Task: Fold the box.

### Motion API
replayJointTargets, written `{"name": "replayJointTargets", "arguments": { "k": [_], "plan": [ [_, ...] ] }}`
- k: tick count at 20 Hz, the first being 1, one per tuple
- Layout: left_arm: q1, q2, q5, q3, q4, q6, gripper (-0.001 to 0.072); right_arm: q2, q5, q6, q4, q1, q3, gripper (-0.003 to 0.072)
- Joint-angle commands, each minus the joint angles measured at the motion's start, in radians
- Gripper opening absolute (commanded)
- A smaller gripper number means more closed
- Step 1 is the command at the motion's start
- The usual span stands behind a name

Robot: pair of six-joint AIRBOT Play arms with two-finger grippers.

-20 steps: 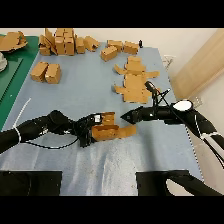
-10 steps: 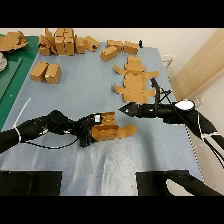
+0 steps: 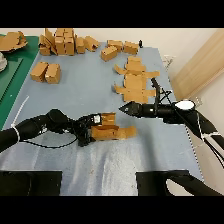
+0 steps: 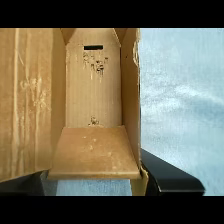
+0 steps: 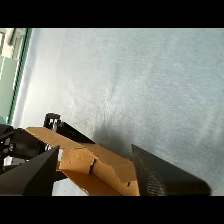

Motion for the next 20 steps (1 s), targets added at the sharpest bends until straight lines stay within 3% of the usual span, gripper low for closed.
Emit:
{"name": "replayJointTargets", "arguments": {
  "k": [1,15,20],
  "plan": [
    [0.045,0.001,-0.09,0.005,0.029,0.017,0.0395,0.0,0.0,0.001,-0.01,0.0,0.0,0.0686],
    [0.079,-0.043,-0.08,-0.002,0.041,0.069,0.0395,0.0,0.013,0.001,-0.017,0.0,0.0,0.0687],
    [0.079,-0.058,-0.086,-0.001,0.041,0.061,0.0394,0.0,0.106,0.001,-0.018,0.001,0.0,0.0686]
  ]
}}
